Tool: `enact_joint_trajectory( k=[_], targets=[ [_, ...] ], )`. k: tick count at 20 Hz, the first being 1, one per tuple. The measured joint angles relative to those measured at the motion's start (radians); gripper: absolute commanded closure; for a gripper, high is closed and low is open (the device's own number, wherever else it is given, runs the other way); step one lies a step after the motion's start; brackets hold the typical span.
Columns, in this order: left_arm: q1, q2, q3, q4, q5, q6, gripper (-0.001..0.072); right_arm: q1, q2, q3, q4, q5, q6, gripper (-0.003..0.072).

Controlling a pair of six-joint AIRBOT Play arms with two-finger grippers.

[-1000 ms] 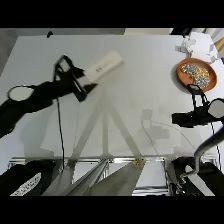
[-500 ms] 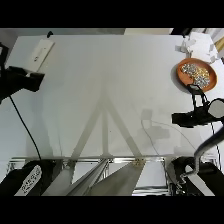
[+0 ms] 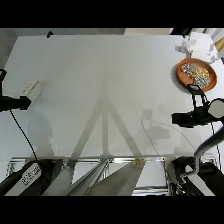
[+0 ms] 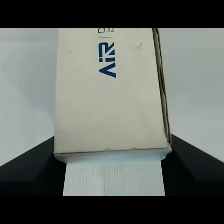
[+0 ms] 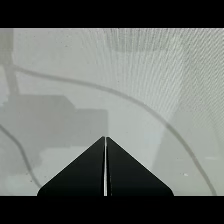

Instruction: Fold the box and place the chain.

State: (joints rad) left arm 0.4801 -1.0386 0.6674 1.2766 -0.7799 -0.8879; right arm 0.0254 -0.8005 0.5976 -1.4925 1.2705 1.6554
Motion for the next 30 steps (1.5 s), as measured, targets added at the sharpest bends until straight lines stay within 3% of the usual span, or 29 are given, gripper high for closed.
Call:
enact_joint_trajectory(
  k=[1, 3, 4, 6, 7, 10, 11, 12, 13, 23, 30],
  targets=[
    [0.003, -0.013, -0.001, 0.01, -0.002, -0.008, 0.069, 0.0, 0.0, 0.0, 0.0, 0.0, 0.0, 0.0672],
    [0.006, -0.035, -0.003, 0.027, -0.011, -0.022, 0.0596, 0.0, 0.0, 0.0, 0.0, 0.0, 0.0, 0.0672],
    [0.006, -0.044, -0.003, 0.035, -0.022, -0.025, 0.0527, 0.0, 0.0, 0.0, 0.0, 0.0, 0.0, 0.0672],
    [0.007, -0.058, -0.005, 0.054, -0.05, -0.028, 0.0308, 0.0, 0.0, 0.0, 0.0, 0.0, 0.0, 0.0672],
    [0.007, -0.063, -0.005, 0.066, -0.066, -0.029, 0.0249, 0.0, 0.0, 0.0, 0.0, 0.0, 0.0, 0.0672],
    [0.007, -0.068, -0.005, 0.09, -0.102, -0.032, 0.0245, 0.0, 0.0, 0.0, 0.0, 0.0, 0.0, 0.0672],
    [0.007, -0.067, -0.005, 0.096, -0.111, -0.032, 0.018, 0.0, 0.0, 0.0, 0.0, 0.0, 0.0, 0.0672],
    [0.006, -0.06, -0.005, 0.104, -0.12, -0.032, 0.0054, 0.0, 0.0, 0.0, 0.0, 0.0, 0.0, 0.0672],
    [0.005, -0.051, -0.006, 0.11, -0.134, -0.032, 0.0013, 0.0, 0.0, 0.0, 0.0, 0.0, 0.0, 0.0672],
    [-0.075, 0.142, -0.006, 0.146, -0.069, -0.032, 0.0015, 0.0, 0.0, 0.0, 0.0, 0.0, 0.0, 0.0672],
    [-0.216, 0.201, -0.006, 0.095, -0.076, -0.033, 0.0017, 0.0, 0.0, 0.0, 0.0, 0.0, 0.0, 0.0672]
  ],
)
